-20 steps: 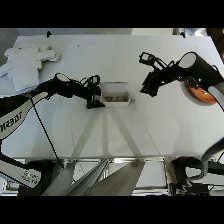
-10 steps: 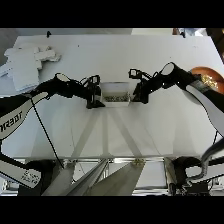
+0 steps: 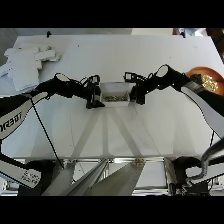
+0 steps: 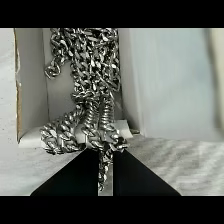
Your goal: Fold the box and place the chain.
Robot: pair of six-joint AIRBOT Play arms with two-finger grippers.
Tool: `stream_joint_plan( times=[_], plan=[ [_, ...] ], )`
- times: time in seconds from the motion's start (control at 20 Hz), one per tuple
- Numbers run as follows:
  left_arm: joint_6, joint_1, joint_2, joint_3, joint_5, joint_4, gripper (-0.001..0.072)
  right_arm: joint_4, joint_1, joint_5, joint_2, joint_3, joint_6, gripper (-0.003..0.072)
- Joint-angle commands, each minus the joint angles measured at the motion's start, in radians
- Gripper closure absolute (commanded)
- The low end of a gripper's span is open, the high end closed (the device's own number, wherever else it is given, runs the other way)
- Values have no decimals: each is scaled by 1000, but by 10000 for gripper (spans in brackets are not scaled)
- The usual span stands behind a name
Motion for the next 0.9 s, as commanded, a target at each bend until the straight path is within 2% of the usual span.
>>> stream_joint_plan(
  times=[0.0,0.2,0.45,0.6,0.85],
  plan=[
    [0,-1,0,0,0,0,148,-77,3,40,-1,0,12,674],
    [0,-1,0,0,0,0,148,-172,2,80,13,0,114,674],
    [0,-1,0,0,0,0,148,-151,2,86,99,0,188,674],
    [0,-1,0,0,1,0,148,-28,2,84,168,1,187,674],
    [0,-1,0,0,0,0,148,334,3,65,232,1,118,674]
  ],
)
